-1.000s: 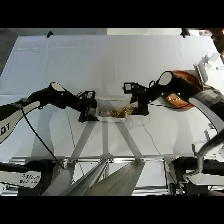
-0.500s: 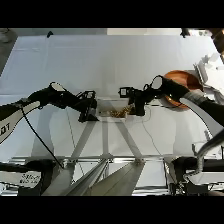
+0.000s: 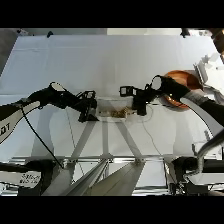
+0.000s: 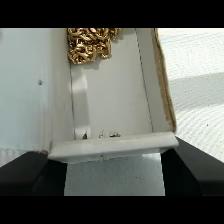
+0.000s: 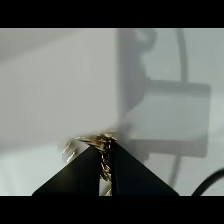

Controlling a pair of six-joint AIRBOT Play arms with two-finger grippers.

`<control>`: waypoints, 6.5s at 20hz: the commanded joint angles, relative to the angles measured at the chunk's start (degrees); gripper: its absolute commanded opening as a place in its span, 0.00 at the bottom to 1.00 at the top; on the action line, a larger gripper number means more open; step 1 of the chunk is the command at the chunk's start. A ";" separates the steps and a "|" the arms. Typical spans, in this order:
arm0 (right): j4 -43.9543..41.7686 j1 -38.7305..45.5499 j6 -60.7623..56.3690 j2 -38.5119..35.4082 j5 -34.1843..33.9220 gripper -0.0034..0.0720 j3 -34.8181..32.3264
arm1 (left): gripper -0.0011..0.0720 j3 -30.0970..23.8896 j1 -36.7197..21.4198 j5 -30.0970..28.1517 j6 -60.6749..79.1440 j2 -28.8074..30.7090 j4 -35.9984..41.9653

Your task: Fold the box and place the chain.

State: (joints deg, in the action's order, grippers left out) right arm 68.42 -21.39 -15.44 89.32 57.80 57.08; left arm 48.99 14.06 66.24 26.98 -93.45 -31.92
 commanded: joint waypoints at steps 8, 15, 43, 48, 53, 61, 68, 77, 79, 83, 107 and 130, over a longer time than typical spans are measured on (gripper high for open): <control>-4.39 0.02 -13.46 -18.45 4.15 0.06 0.17 | 0.22 0.02 -0.02 0.00 0.00 0.02 -0.04; -37.57 0.02 -12.55 -23.52 2.21 0.07 0.42 | 0.22 0.02 -0.02 -0.02 0.00 0.02 -0.02; -51.80 -4.37 -9.88 -16.74 -4.92 0.06 0.28 | 0.22 0.02 -0.02 0.00 0.00 0.02 -0.02; -44.39 -4.37 -10.75 -15.54 -4.87 0.07 0.28 | 0.22 0.02 -0.02 0.00 0.00 0.02 -0.02; -37.33 -4.37 -16.09 -15.28 -2.71 0.43 0.28 | 0.22 0.02 -0.02 0.00 0.00 0.02 -0.02; -28.41 -0.17 -15.52 -21.46 1.03 0.53 0.28 | 0.22 0.02 -0.02 0.00 0.00 0.02 -0.02; -16.06 11.69 -4.57 -20.98 9.07 0.52 0.28 | 0.22 0.02 -0.02 0.00 0.00 0.02 -0.02; -16.15 12.68 22.75 -4.15 1.88 0.68 0.28 | 0.22 0.02 -0.02 0.00 0.00 0.02 -0.02; -16.13 12.07 25.53 -2.54 -0.94 0.68 0.28 | 0.22 0.02 -0.02 -0.02 0.00 0.02 -0.04; -14.82 9.49 26.51 -0.28 -3.26 0.65 0.28 | 0.22 0.02 -0.02 0.00 0.00 0.02 -0.02; -16.17 5.68 0.94 -19.47 -1.29 0.07 0.15 | 0.22 0.02 -0.02 0.02 0.00 0.02 -0.02; -65.64 5.68 -5.05 -33.29 8.59 0.07 0.17 | 0.22 0.02 -0.02 0.00 0.00 0.02 -0.02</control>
State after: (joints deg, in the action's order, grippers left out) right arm 7.60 -15.68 -21.10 56.07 66.19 57.19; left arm 48.99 14.06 66.24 26.96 -93.45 -31.94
